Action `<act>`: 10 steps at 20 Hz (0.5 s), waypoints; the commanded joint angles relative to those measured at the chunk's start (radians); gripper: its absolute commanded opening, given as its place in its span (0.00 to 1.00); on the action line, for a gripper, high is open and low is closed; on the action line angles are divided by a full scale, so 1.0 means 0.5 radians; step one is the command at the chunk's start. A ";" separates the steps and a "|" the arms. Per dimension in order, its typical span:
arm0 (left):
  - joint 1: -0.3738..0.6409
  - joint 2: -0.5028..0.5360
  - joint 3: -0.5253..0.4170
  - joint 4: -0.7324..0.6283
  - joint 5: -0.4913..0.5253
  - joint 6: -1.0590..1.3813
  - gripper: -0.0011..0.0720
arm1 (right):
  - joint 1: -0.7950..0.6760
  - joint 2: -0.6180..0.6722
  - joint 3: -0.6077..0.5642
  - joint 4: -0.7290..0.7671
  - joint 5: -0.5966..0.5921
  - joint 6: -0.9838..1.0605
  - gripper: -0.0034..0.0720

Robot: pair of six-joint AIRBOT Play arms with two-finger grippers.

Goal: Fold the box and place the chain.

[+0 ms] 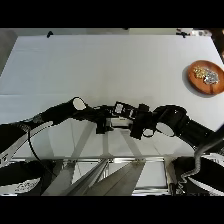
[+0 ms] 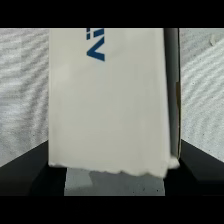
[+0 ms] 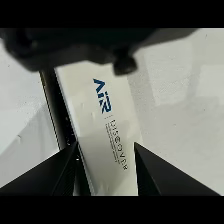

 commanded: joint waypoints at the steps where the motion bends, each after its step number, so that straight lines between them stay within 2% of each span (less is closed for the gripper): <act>1: 0.001 0.002 0.002 0.001 -0.001 0.001 0.49 | 0.004 0.001 -0.027 -0.008 -0.019 0.058 0.50; 6: 0.001 0.002 0.002 0.001 -0.001 0.001 0.49 | 0.077 0.001 -0.035 -0.011 -0.050 0.060 0.50; 10: 0.001 0.002 0.002 0.001 -0.001 0.001 0.49 | 0.077 0.001 -0.061 -0.072 -0.089 0.218 0.50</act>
